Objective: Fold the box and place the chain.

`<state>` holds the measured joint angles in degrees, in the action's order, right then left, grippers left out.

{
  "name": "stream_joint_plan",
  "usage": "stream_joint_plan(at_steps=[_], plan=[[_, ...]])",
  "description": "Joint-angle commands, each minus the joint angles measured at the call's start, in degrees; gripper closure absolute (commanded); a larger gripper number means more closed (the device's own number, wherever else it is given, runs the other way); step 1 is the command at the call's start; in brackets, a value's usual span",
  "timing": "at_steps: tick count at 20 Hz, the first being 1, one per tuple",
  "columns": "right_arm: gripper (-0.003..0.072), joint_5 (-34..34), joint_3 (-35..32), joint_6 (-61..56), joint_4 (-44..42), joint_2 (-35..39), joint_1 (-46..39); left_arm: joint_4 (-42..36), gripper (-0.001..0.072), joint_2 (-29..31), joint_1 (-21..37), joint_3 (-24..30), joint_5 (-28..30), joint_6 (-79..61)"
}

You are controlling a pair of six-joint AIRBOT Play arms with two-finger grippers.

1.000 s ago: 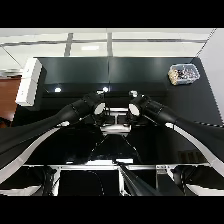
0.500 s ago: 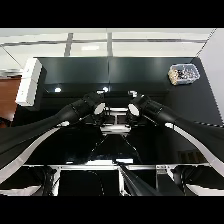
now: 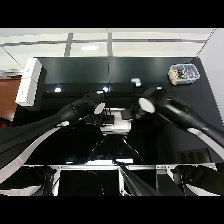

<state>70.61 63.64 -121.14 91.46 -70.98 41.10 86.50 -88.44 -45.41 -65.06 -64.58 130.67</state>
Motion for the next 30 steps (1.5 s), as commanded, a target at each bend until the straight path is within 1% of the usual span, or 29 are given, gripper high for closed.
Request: stream_joint_plan(at_steps=[1,2,3,4,5,6,8,9,10,11,12,16,17,18,20,21,22,27,28,30], plan=[[0.0313,6.7,-0.3,5.0,21.6,9.0,-0.4,0.1,0.0682,0.0,0.0,0.0,0.0,-0.1],[0.0312,6.2,-1.2,5.0,26.4,9.7,-1.9,0.2,0.0682,0.0,0.0,0.0,0.0,-0.2],[0.0312,3.9,-1.9,5.0,28.6,9.7,-4.9,0.2,0.0683,0.0,0.1,0.0,0.1,-0.2],[0.0304,-0.8,-3.0,4.7,28.8,9.6,-8.6,0.2,0.0682,0.0,0.0,0.0,0.2,-0.2],[0.0088,-7.6,-4.6,1.8,28.5,9.5,-13.2,0.2,0.0682,0.0,0.0,0.0,0.4,-0.2],[-0.0034,-13.6,-5.7,0.3,26.8,8.8,-17.9,0.2,0.0682,0.0,0.0,0.0,0.6,-0.2],[-0.0034,-23.5,-5.6,0.3,18.9,4.9,-28.6,0.2,0.0682,0.0,0.0,0.0,0.9,-0.2],[-0.0034,-27.5,-4.2,0.3,15.1,2.2,-33.6,0.2,0.0682,0.0,0.0,0.0,1.0,-0.2],[-0.0034,-29.2,-1.4,0.3,12.2,-1.0,-37.8,0.2,0.0682,0.0,0.0,0.0,1.1,-0.2],[-0.0034,-28.5,3.3,0.5,10.4,-5.2,-41.6,0.2,0.0682,0.0,0.0,0.0,1.1,-0.2],[-0.0034,-26.0,8.7,1.1,9.2,-9.7,-44.4,0.2,0.0682,0.0,0.0,0.0,1.1,-0.2],[-0.0034,-9.7,34.9,4.4,5.0,-30.4,-50.8,0.2,0.0682,0.0,0.0,0.0,1.1,-0.2],[-0.0034,-6.7,40.3,5.4,4.3,-34.6,-51.6,0.2,0.0683,0.0,0.0,0.0,1.1,-0.2],[-0.0034,-4.1,45.2,6.2,3.9,-38.7,-52.1,0.2,0.0682,0.0,0.0,0.0,1.1,-0.2],[-0.0034,-1.6,52.0,9.3,2.9,-44.6,-52.9,0.2,0.0683,0.0,0.0,0.0,1.2,-0.2],[-0.0034,-1.0,54.2,10.6,2.4,-46.7,-53.2,0.2,0.0682,0.0,0.0,0.0,1.1,-0.2],[-0.0034,-1.4,54.8,10.7,2.3,-47.8,-53.4,0.2,0.0682,0.0,0.0,0.0,1.1,-0.2],[-0.0034,-5.4,54.8,10.7,2.2,-50.8,-54.6,0.2,0.0682,0.0,0.0,0.0,1.1,-0.2],[0.0035,-6.7,54.8,10.7,2.2,-50.9,-54.8,0.2,0.0682,0.0,0.0,0.0,1.1,-0.2],[0.0101,-8.1,54.8,10.7,2.2,-51.2,-55.0,0.2,0.0682,0.0,0.0,0.0,1.1,-0.2]])
